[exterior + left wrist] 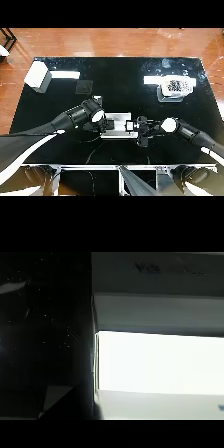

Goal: Fold the box and place the chain.

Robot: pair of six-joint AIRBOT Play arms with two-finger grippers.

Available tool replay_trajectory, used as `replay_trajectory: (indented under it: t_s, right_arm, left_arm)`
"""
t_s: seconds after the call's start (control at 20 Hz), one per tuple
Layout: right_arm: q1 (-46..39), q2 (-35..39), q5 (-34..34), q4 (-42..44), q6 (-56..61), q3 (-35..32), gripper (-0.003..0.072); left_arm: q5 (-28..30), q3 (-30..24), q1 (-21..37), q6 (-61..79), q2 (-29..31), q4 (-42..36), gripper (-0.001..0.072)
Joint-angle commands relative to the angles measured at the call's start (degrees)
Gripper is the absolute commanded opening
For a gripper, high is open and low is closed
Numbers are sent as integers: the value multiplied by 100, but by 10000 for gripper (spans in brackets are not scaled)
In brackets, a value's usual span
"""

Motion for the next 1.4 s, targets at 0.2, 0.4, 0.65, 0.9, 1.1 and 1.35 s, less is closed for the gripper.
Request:
replay_trajectory:
  t_s: [0.2, 0.4, 0.65, 0.9, 1.1, 1.35]
  right_arm:
    - [-2, 133, -63, -234, 42, 7, 696]
    - [0, 133, -157, 245, 46, 7, 533]
    - [0, 133, 13, 619, 63, 7, 332]
    - [0, 133, -20, 616, 109, 7, 335]
    - [0, 133, -317, 614, 105, 7, 334]
    - [0, 131, -310, 745, 98, 7, 333]
  left_arm:
    - [-114, 2, -2, 87, 0, 68, 19]
    - [-114, 2, -2, 87, 0, 68, 19]
    - [-114, 2, -2, 85, 0, 68, 19]
    - [-114, 2, -2, 87, 0, 68, 19]
    - [-114, 2, -2, 87, 0, 66, 19]
    - [-111, 2, -2, 87, 0, 66, 19]
